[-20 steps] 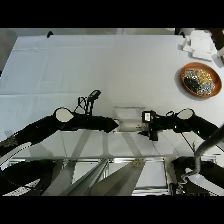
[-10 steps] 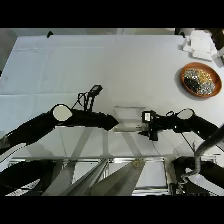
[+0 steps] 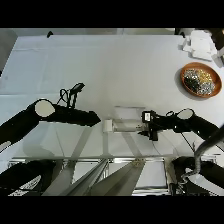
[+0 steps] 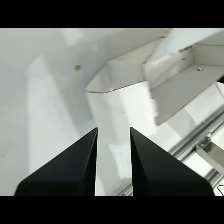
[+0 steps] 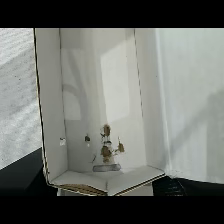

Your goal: Fold the box and place the chain.

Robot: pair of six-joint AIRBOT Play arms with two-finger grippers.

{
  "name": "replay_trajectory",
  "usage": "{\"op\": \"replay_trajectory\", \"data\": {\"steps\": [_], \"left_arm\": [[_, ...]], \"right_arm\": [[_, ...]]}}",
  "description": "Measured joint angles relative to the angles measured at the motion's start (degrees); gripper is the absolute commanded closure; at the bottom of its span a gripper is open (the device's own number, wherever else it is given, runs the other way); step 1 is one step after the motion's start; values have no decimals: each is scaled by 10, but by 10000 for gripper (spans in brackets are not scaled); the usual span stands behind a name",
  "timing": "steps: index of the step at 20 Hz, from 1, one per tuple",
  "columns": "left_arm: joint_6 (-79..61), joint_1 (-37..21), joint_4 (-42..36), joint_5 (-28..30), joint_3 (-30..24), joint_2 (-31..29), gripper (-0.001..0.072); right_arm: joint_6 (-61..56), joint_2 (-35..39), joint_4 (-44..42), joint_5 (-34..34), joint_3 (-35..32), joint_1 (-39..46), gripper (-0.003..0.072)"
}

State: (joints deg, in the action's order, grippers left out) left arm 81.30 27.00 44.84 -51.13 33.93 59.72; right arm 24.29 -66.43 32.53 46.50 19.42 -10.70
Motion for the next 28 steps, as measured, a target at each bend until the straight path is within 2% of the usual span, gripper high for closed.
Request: {"op": "replay_trajectory", "data": {"steps": [1,3,4,5,10,15,16,18,28], "left_arm": [[4,-8,2,-5,-4,0,477],[8,-17,3,-9,-10,8,236],[8,-20,1,-9,-11,16,144],[0,-21,-7,-9,-13,26,125],[-76,-19,-78,-2,-15,70,126],[-111,-7,-114,7,-16,97,138],[-117,-3,-120,9,-16,101,163],[-128,7,-136,13,-16,107,274],[-155,65,-196,48,-16,112,261]], "right_arm": [[0,0,0,0,0,0,272],[0,0,0,0,0,0,272],[0,0,0,0,0,0,272],[0,0,0,0,0,0,272],[0,0,0,0,0,0,272],[0,0,0,0,0,0,272],[0,0,0,0,0,0,272],[0,0,0,0,0,0,272],[0,0,0,0,0,0,272]]}}
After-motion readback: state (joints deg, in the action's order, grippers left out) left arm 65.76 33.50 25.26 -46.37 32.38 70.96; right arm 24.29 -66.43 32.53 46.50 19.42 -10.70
